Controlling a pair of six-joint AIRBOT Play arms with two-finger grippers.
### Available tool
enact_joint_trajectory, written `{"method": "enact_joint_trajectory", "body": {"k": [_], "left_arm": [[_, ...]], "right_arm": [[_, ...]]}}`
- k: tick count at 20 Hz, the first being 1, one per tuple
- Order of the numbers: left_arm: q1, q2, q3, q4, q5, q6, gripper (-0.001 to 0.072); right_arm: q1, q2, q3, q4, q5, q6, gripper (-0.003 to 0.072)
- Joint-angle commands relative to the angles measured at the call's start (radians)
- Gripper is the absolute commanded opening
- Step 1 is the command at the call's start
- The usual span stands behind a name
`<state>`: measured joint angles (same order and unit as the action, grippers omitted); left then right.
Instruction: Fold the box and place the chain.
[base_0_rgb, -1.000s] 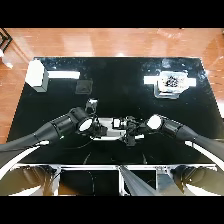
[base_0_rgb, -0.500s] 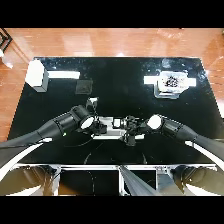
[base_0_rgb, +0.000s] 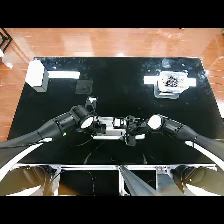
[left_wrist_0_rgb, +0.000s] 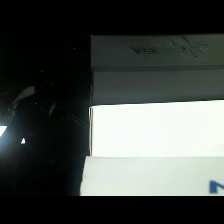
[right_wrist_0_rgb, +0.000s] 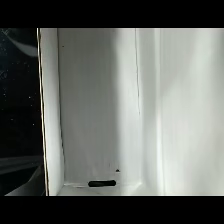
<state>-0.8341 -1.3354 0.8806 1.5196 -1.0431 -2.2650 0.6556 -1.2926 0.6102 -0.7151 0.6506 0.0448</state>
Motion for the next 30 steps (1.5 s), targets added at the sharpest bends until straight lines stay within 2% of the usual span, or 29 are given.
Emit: {"method": "enact_joint_trajectory", "body": {"k": [1,3,5,6,10,15,17,19,30], "left_arm": [[-0.001,0.000,0.001,-0.008,-0.016,0.002,0.0137],[0.000,0.000,0.002,-0.006,-0.039,0.002,0.0327],[0.005,0.002,0.002,0.006,-0.060,0.001,0.0573],[0.011,0.004,0.002,0.009,-0.071,0.002,0.0647],[0.034,0.008,0.001,0.013,-0.086,0.002,0.0641],[0.037,0.008,0.000,0.005,-0.027,0.002,0.0601],[0.037,0.008,0.000,0.008,-0.036,0.003,0.0384],[0.037,0.008,-0.001,0.008,-0.038,0.002,0.0313],[0.037,-0.014,-0.001,0.006,-0.040,0.002,0.0311]], "right_arm": [[0.001,-0.001,0.000,0.000,0.000,0.000,0.0478],[0.001,-0.001,0.000,0.000,0.000,0.000,0.0478],[0.001,-0.001,0.000,0.000,0.000,0.000,0.0478],[0.001,-0.001,0.000,0.000,0.000,0.000,0.0478],[0.001,-0.001,0.000,0.000,0.000,0.000,0.0478],[0.001,-0.001,0.000,0.000,0.000,0.000,0.0479],[0.001,-0.001,0.000,0.000,0.000,0.000,0.0478],[0.001,-0.001,0.000,0.000,0.000,0.000,0.0478],[0.001,-0.001,0.000,0.000,0.000,0.000,0.0478]]}}
